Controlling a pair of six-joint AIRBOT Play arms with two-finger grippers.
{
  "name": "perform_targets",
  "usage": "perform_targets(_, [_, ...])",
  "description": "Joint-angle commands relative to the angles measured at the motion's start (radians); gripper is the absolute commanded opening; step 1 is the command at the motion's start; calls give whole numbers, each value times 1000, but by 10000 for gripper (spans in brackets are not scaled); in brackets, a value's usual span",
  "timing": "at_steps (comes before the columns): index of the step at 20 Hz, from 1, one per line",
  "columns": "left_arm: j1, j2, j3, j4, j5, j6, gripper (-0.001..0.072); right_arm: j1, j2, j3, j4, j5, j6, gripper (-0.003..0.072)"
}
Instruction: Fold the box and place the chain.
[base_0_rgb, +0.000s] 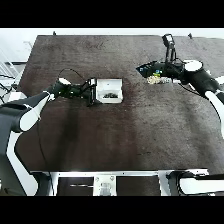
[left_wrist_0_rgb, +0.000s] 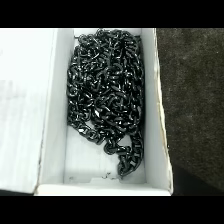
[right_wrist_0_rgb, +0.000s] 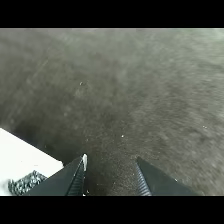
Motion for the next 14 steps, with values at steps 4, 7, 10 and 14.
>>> perform_targets(4, [0, 1, 0, 0, 1, 0, 419, -18, -254, 226, 34, 228, -146, 372])
perform_targets(7, [0, 1, 0, 0, 1, 0, 419, 19, -299, 262, 19, 237, -179, 371])
perform_targets(10, [0, 1, 0, 0, 1, 0, 419, 53, -320, 268, 19, 238, -200, 371])
perform_targets(14, [0, 1, 0, 0, 1, 0, 419, 93, -324, 285, -24, 257, -219, 371])
